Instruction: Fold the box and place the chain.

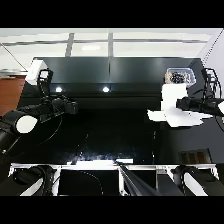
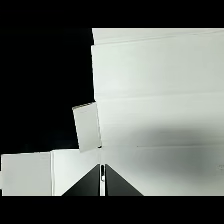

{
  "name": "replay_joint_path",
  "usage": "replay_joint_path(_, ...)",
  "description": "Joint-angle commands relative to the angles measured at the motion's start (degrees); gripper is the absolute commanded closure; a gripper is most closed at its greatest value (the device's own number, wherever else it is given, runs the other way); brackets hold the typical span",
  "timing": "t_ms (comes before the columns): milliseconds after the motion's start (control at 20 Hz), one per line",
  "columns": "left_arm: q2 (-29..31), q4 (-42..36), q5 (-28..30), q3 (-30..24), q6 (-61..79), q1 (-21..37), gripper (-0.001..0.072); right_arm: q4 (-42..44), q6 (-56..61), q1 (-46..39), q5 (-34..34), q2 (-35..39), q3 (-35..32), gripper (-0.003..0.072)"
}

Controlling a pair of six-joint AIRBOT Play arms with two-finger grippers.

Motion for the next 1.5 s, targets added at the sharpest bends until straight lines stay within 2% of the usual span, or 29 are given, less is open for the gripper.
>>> replay_joint_path(0,0.0,-1.3,0.0,0.0,0.0,0.1,0.0678,0.0,0.0,0.1,0.0,0.0,0.0,0.0639)
replay_joint_path(750,0.0,-2.1,0.2,0.0,0.0,0.1,0.0678,0.0,0.0,0.1,0.0,0.0,0.0,0.0638)
replay_joint_path(850,0.0,-2.7,0.2,0.0,0.0,0.1,0.0677,2.2,0.0,0.1,-3.1,0.0,0.0,0.0637)
replay_joint_path(900,0.0,-2.7,0.2,0.0,0.0,0.1,0.0622,3.0,0.2,0.1,-4.9,0.0,0.0,0.0588)
replay_joint_path(950,0.0,-2.7,0.2,0.0,0.0,0.1,0.0377,3.0,0.6,0.1,-5.9,0.0,0.0,0.0155)
replay_joint_path(1000,-0.2,-2.6,0.2,0.0,0.0,0.1,-0.0011,2.1,0.7,0.1,-7.1,-0.1,0.0,-0.0024)
replay_joint_path(1100,-0.4,-1.8,-0.8,0.0,0.2,0.1,-0.0003,-5.2,5.0,-1.3,-7.2,-0.3,0.4,-0.0021)
replay_joint_path(1150,-0.5,-1.8,-1.4,0.0,0.1,0.1,-0.0003,-13.0,13.2,-4.1,-6.1,-0.9,1.2,-0.002)
replay_joint_path(1200,-0.5,-1.8,-1.6,0.0,0.1,0.1,-0.0002,-19.4,18.8,-8.8,-4.9,-1.8,2.3,-0.002)
replay_joint_path(1250,-0.5,-1.8,-1.7,0.0,0.2,0.1,-0.0003,-21.5,19.7,-14.7,-4.3,-2.8,3.7,-0.0021)
replay_joint_path(1350,-0.5,-1.8,-1.6,0.0,0.1,0.1,-0.0002,-20.0,19.1,-28.8,-3.4,-6.0,7.5,-0.0022)
replay_joint_path(1450,-0.5,-1.8,-0.6,0.0,0.2,0.1,0.0,-13.1,11.3,-41.7,-0.2,-10.0,10.7,-0.0023)
